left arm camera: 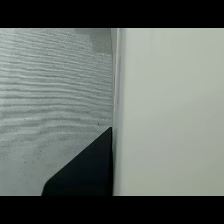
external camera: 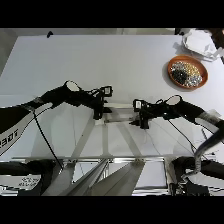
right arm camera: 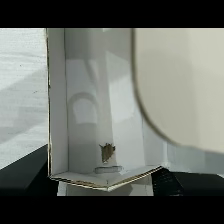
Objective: Fold the box and place the chain.
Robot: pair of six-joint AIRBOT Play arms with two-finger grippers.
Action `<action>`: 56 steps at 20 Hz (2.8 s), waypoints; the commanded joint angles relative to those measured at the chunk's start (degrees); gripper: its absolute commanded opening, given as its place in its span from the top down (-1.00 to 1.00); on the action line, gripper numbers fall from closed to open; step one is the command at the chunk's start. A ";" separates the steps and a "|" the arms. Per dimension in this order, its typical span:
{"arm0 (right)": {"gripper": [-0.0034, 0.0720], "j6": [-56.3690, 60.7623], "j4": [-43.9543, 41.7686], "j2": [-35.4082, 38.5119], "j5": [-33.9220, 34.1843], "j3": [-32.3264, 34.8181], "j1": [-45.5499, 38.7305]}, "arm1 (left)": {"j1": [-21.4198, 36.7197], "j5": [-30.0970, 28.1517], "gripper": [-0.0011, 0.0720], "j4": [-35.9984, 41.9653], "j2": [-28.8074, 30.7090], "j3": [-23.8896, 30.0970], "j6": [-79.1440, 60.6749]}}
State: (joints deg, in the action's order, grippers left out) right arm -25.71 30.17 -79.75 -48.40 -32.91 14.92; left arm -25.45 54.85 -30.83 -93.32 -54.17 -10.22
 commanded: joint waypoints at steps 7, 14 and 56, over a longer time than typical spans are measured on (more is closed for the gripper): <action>-0.15 -0.02 -0.02 -0.02 -0.20 0.04 -0.04 | 0.00 0.04 0.94 0.07 -0.04 0.00 0.00; -0.15 -0.02 -0.02 -0.02 -0.20 0.04 -0.04 | 0.44 0.26 -0.31 -0.42 0.66 0.00 0.39; -0.15 -0.02 -0.02 -0.02 -0.22 0.04 -0.04 | -8.11 -18.58 0.95 -4.61 6.43 0.15 38.84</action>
State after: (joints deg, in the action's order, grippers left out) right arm -25.74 30.15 -79.77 -48.60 -32.84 14.90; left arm -33.50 40.03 -37.01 -83.79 -54.04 26.20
